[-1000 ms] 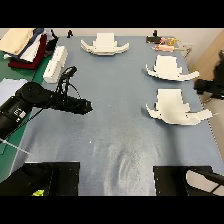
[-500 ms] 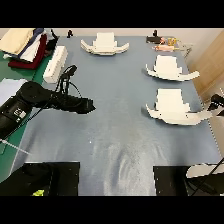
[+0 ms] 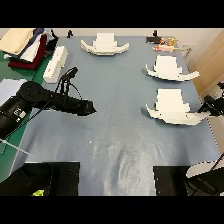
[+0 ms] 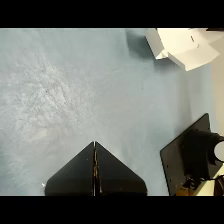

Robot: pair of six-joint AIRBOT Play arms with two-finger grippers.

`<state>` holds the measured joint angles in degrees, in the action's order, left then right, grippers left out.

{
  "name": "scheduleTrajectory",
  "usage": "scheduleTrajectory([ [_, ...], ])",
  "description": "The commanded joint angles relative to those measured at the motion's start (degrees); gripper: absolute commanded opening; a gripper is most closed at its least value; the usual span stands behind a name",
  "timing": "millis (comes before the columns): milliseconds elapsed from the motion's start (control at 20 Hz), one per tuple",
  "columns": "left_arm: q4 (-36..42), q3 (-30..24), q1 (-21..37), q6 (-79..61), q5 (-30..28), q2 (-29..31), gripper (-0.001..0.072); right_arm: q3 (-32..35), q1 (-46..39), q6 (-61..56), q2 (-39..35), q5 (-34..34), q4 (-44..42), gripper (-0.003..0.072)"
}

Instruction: Fold the box.

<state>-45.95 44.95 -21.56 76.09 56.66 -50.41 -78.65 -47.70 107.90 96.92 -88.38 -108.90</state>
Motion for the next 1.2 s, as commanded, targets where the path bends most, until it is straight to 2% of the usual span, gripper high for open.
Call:
scheduleTrajectory([
  [0,1.8,0.0,0.0,0.2,1.9,0.0,0.0015,-0.2,0.0,1.7,1.1,-6.3,-8.6,0.0088],
  [50,2.3,0.0,0.0,0.1,1.9,0.0,0.0015,-0.2,0.3,1.7,1.1,-8.0,-11.7,0.0005],
  [150,2.3,0.0,0.0,-0.9,1.8,0.0,0.0015,-0.2,2.2,2.2,1.1,-11.6,-15.8,0.0004],
  [250,2.6,0.0,0.0,-0.9,1.8,0.0,0.0015,0.1,5.2,0.7,0.7,-12.4,-16.5,0.0004],
  [350,2.9,0.0,0.0,-0.8,1.8,0.0,0.0015,2.0,9.6,-1.5,-1.2,-10.5,-16.5,0.0004],
  [500,2.9,0.0,0.0,0.2,2.4,0.2,0.0013,7.5,17.9,-3.9,-7.6,-3.5,-16.7,0.0003],
  [650,2.2,0.0,0.0,-0.7,3.3,1.6,0.0013,16.2,27.1,-6.7,-16.4,3.3,-16.7,0.0003],
  [800,-1.2,-0.4,0.0,-1.3,8.7,5.1,0.0012,27.2,35.5,-10.8,-26.0,9.5,-16.6,0.0003],
  [900,-2.2,-2.7,0.0,-1.3,12.0,8.7,0.0013,35.2,41.0,-15.1,-33.0,14.2,-16.7,0.0003],
  [1000,-2.1,-6.2,0.0,-1.1,12.5,11.6,0.0013,42.7,46.0,-20.7,-39.6,19.2,-16.7,0.0003],
  [1150,-2.1,-9.6,1.2,-1.1,11.8,11.8,0.0014,50.7,52.2,-26.8,-48.2,27.2,-16.5,0.0003],
])
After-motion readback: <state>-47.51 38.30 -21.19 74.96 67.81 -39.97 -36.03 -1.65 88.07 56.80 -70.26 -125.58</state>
